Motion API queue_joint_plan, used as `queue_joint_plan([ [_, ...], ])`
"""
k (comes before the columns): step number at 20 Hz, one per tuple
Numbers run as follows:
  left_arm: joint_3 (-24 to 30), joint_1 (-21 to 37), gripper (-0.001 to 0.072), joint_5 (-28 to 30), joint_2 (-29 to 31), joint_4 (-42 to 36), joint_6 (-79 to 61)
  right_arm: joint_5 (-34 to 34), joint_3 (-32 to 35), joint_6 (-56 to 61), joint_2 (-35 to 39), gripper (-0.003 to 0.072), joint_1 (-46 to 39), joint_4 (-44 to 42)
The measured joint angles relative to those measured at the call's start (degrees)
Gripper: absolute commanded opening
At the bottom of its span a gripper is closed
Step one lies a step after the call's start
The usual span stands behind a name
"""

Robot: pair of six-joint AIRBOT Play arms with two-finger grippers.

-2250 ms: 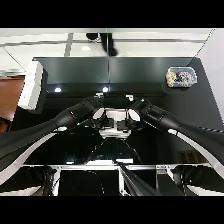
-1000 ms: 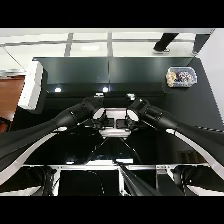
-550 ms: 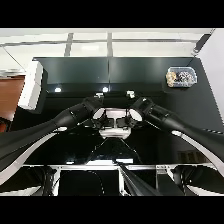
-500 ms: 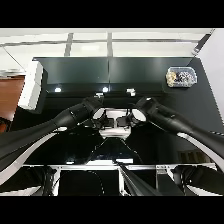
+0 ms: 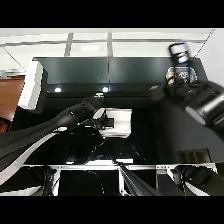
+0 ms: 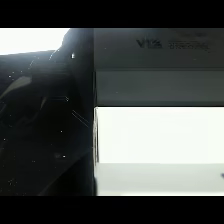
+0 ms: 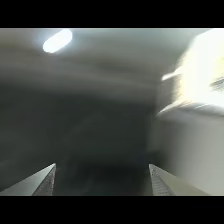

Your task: Fold the box and place the chain.

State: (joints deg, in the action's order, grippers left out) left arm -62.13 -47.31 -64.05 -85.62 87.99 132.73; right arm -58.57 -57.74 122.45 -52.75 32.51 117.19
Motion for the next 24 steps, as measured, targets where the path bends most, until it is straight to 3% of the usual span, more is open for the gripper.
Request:
queue_joint_plan([
  [3, 0.00, 0.00, 0.0028, 0.09, 0.00, 0.00, -0.04, 6.58, 1.09, 0.50, -2.67, 0.0710, -13.57, 2.64],
  [5, 0.00, 0.00, 0.0028, 0.20, 0.02, -0.02, -0.13, 13.79, 0.13, 0.94, -7.41, 0.0709, -22.93, -1.99],
  [7, 0.00, 0.00, 0.0028, 0.24, 0.00, -0.02, -0.13, 16.52, -5.77, 0.94, -15.08, 0.0708, -30.40, -7.37],
  [9, 0.00, 0.00, 0.0028, 0.28, 0.00, -0.07, -0.11, 11.63, -16.70, -0.83, -25.16, 0.0708, -35.78, -12.31],
  [13, 0.00, 0.00, 0.0028, -0.35, 0.00, -0.22, -0.07, -5.35, -42.66, -3.61, -45.44, 0.0707, -41.86, -19.74],
  [15, 0.00, 0.00, 0.0028, -0.70, 0.02, -0.22, 0.04, -11.34, -51.67, -4.44, -52.54, 0.0707, -43.28, -21.99],
  [18, 0.00, 0.00, 0.0028, -0.96, 0.00, -0.24, 0.02, -14.97, -58.05, -5.07, -58.40, 0.0706, -44.19, -23.82],
  [23, 0.00, 0.00, 0.0028, -1.11, 0.02, -0.39, -0.04, -15.80, -61.11, -6.58, -61.99, 0.0704, -44.70, -24.28],
  [24, 0.00, 0.00, 0.0028, -1.14, 0.02, -0.39, -0.04, -15.80, -61.29, -6.88, -62.36, 0.0620, -44.70, -24.33],
])
